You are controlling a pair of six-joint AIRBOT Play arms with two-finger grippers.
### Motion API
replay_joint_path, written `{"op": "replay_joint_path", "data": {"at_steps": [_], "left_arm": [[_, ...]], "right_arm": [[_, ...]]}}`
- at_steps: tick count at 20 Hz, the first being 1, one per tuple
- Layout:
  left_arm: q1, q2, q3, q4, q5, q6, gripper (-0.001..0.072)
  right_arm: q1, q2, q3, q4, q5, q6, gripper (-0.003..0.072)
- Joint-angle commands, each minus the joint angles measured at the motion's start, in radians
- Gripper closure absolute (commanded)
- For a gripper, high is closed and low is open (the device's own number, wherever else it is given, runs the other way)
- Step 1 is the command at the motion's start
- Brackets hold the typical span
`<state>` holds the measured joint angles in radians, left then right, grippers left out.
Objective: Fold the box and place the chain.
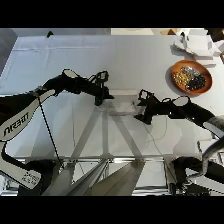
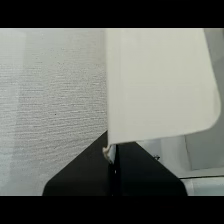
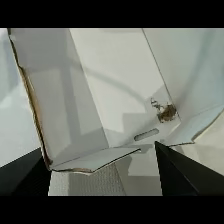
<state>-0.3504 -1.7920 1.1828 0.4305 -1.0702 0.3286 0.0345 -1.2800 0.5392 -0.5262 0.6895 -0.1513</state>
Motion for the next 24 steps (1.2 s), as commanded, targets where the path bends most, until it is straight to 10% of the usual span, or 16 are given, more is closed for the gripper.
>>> {"op": "replay_joint_path", "data": {"at_steps": [1, 24], "left_arm": [[-0.001, -0.001, 0.000, 0.000, 0.000, 0.000, 0.0702], [-0.001, -0.001, 0.000, 0.000, 0.000, 0.001, 0.0702]], "right_arm": [[0.002, 0.000, 0.000, 0.001, -0.015, 0.130, -0.0011], [-0.001, 0.034, 0.024, 0.000, 0.048, 0.150, -0.0009]]}}
